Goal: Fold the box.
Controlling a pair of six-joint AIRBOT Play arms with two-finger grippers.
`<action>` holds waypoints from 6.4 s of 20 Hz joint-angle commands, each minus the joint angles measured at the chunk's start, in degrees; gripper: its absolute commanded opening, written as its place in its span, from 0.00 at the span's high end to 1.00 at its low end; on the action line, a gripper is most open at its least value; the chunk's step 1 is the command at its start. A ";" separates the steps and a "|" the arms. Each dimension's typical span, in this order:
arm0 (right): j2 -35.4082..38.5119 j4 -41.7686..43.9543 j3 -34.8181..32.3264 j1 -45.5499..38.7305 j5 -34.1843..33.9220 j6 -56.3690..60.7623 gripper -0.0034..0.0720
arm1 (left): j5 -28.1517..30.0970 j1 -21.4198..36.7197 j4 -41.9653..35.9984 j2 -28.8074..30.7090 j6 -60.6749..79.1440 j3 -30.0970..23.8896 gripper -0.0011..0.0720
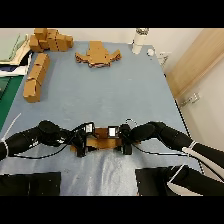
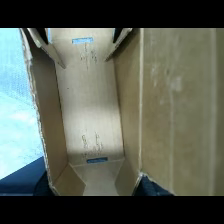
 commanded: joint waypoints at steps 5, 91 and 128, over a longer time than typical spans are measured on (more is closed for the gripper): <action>0.02 0.02 0.00 -0.02 0.02 0.00 0.18 | 2.75 0.37 12.50 3.56 -17.31 0.33 0.97; 0.02 0.02 0.00 -0.02 0.02 -0.02 0.18 | -13.07 -18.21 62.49 -2.08 -156.58 22.95 0.33; 0.02 0.02 0.00 -0.02 0.02 -0.02 0.18 | -20.31 -22.64 66.97 -15.85 -159.45 32.04 0.97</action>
